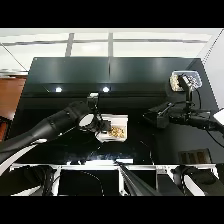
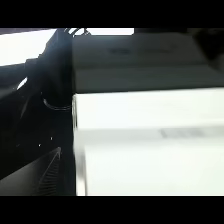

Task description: Fold the box and place the chain.

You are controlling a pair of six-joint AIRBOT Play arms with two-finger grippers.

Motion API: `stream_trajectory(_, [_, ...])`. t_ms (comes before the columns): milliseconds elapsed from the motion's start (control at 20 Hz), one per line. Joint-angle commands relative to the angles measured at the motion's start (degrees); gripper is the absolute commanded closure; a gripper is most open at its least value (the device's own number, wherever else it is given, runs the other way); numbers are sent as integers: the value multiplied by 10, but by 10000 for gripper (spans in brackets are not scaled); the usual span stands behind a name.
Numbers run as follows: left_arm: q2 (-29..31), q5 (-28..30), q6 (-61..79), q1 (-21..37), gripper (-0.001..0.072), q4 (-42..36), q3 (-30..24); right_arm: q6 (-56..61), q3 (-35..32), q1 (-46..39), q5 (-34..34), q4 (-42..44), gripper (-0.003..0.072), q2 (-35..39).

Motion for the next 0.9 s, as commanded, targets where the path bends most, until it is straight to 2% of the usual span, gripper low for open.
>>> stream_trajectory(0, [60,-31,81,4,169,8,3,2,0,-8,-8,0,76,1])
stream_trajectory(150, [115,-59,176,30,169,0,2,2,0,-8,-32,0,76,2])
stream_trajectory(300, [167,-78,304,85,174,-61,-15,2,0,-8,-32,0,76,1])
stream_trajectory(400, [202,-72,437,143,174,-153,-49,2,0,-8,-31,0,76,2])
stream_trajectory(500, [231,-67,616,202,174,-302,-98,2,0,-8,-31,0,76,1])
stream_trajectory(600, [241,-63,697,264,175,-393,-155,2,0,-8,-31,0,76,1])
stream_trajectory(750, [240,-51,804,333,175,-410,-216,2,0,-8,-31,0,76,1])
stream_trajectory(850, [237,-30,883,358,175,-412,-237,2,0,-8,-31,0,76,1])
